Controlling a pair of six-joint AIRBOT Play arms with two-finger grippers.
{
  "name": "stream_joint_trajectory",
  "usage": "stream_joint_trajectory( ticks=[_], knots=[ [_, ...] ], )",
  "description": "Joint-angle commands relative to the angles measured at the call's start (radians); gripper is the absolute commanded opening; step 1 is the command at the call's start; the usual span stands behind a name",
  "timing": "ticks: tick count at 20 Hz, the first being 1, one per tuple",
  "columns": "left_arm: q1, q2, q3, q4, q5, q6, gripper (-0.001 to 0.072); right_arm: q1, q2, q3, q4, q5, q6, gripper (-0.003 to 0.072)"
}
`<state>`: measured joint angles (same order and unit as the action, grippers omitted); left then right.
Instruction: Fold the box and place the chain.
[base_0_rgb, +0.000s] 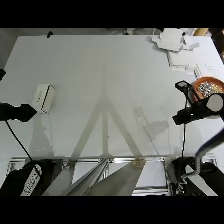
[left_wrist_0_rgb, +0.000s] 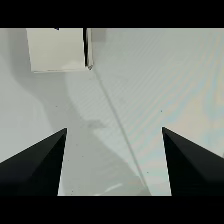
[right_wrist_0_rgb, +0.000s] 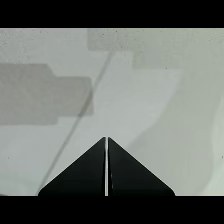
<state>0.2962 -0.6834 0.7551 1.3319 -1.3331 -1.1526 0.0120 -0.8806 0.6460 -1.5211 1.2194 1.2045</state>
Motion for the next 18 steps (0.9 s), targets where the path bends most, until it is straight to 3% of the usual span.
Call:
stream_joint_trajectory(
  ticks=[1,18],
  knots=[
    [0.001,0.001,0.000,0.000,0.002,0.000,0.0635,-0.001,0.001,0.000,0.000,0.000,0.000,0.0021],
    [0.001,0.000,0.000,0.000,0.039,0.000,0.0635,-0.001,0.001,0.000,0.000,0.000,0.000,0.0021]
  ],
)
